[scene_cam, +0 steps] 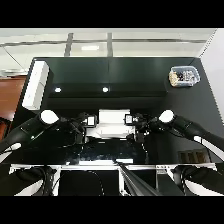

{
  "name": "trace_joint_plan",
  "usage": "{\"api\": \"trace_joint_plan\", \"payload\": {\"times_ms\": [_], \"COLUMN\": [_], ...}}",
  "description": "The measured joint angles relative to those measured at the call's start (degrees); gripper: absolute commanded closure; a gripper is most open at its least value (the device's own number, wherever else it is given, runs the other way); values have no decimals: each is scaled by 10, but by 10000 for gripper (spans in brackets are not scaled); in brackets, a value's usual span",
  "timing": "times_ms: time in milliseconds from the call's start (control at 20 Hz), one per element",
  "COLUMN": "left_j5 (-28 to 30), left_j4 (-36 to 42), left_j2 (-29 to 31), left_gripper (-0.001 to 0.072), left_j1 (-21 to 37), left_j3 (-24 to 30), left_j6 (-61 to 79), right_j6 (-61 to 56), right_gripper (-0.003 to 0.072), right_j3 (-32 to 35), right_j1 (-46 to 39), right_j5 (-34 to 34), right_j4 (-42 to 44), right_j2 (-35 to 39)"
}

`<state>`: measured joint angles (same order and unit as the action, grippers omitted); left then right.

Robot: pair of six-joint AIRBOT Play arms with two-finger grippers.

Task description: Fold the box and place the chain.

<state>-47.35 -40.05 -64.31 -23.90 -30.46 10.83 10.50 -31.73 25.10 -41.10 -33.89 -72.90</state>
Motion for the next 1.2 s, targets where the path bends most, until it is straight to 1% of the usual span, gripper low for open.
{"api": "trace_joint_plan", "payload": {"times_ms": [100,150,200,250,300,350,550,800,1050,1100,1150,1200], "left_j5": [11,17,18,18,18,17,10,27,38,38,38,38], "left_j4": [0,0,0,0,0,0,8,72,97,99,101,102], "left_j2": [-10,-12,-14,-16,-17,-17,-19,-24,-46,-48,-50,-51], "left_gripper": [16,76,240,368,455,485,487,487,487,538,610,604], "left_j1": [-4,-5,-5,-6,-7,-9,-16,-24,-36,-37,-38,-38], "left_j3": [-4,-5,-6,-7,-7,-8,-8,-8,-8,-8,-8,-8], "left_j6": [2,2,-1,-1,-3,-3,-7,-7,-7,-7,-7,-7], "right_j6": [0,0,0,0,0,0,0,0,0,0,0,0], "right_gripper": [494,494,494,494,494,494,494,494,494,494,494,494], "right_j3": [0,0,0,0,0,0,0,0,0,0,0,0], "right_j1": [0,0,0,0,0,0,0,0,0,0,0,0], "right_j5": [0,0,0,0,0,0,0,0,0,0,0,0], "right_j4": [0,0,0,0,0,0,0,0,0,0,0,0], "right_j2": [0,0,0,0,0,0,0,0,0,0,0,0]}}
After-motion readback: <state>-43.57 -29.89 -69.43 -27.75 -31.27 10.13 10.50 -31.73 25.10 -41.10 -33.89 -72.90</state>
